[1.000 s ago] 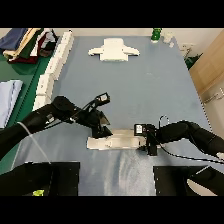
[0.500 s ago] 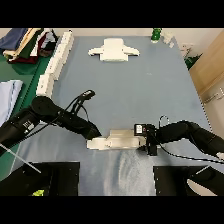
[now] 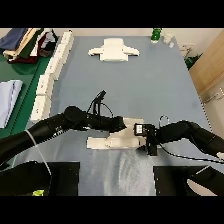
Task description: Fold the box.
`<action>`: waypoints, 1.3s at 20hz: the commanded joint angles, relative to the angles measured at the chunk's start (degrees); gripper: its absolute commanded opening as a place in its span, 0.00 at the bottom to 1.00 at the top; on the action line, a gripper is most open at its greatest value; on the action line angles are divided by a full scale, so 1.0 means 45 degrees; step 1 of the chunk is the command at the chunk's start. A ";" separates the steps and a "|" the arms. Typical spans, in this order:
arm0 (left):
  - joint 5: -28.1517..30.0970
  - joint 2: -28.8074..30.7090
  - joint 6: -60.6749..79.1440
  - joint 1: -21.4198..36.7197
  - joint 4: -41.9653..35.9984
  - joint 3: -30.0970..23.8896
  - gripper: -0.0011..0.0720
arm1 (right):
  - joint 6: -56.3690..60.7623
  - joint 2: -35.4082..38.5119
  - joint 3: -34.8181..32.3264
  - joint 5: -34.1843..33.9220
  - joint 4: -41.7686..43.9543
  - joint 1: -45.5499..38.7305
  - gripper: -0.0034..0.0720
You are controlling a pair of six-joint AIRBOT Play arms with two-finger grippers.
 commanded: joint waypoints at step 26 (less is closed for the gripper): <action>-0.3716 0.3531 0.1598 0.1540 0.6713 0.0908 0.03 | -0.0024 0.0000 0.0010 0.0005 -0.0010 -0.0005 0.72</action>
